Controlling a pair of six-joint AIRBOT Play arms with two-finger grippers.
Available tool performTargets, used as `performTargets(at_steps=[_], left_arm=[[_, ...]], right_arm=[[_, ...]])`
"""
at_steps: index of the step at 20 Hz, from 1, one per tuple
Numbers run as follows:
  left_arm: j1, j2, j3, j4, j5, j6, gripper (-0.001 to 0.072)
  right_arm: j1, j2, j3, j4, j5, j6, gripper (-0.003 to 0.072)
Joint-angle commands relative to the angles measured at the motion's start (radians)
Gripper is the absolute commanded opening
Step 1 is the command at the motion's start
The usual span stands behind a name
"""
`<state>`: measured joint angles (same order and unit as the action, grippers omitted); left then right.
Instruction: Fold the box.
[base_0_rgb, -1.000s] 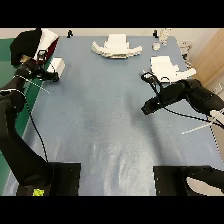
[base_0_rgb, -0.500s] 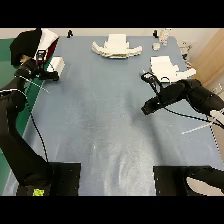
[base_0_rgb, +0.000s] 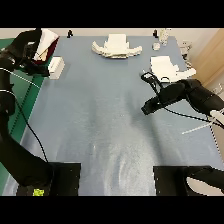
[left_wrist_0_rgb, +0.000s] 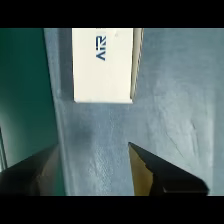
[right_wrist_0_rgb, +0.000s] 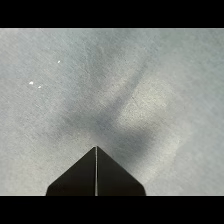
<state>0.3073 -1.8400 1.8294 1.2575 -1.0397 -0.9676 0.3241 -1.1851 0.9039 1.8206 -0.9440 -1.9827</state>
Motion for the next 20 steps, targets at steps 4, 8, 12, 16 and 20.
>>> performTargets(at_steps=[4, 8, 12, 16, 20], left_arm=[[-0.006, 0.161, 0.011, -0.047, -0.431, -0.099, 0.0008], [-0.078, 0.281, -0.026, -0.093, -0.487, -0.163, 0.0006], [-0.214, 0.503, -0.274, -0.089, -0.389, -0.203, 0.0006], [-0.356, 0.784, -0.670, -0.084, -0.236, -0.273, 0.0007], [-0.504, 1.012, -1.017, -0.083, -0.066, -0.363, 0.0009]], right_arm=[[0.000, 0.001, 0.001, 0.000, 0.000, 0.000, 0.0005], [0.000, 0.001, 0.001, 0.000, 0.000, 0.000, 0.0005], [0.000, 0.001, 0.001, 0.000, 0.000, 0.000, 0.0005], [0.000, 0.001, 0.001, 0.000, 0.000, 0.000, 0.0005], [0.000, 0.001, 0.001, 0.000, 0.000, 0.000, 0.0004]])
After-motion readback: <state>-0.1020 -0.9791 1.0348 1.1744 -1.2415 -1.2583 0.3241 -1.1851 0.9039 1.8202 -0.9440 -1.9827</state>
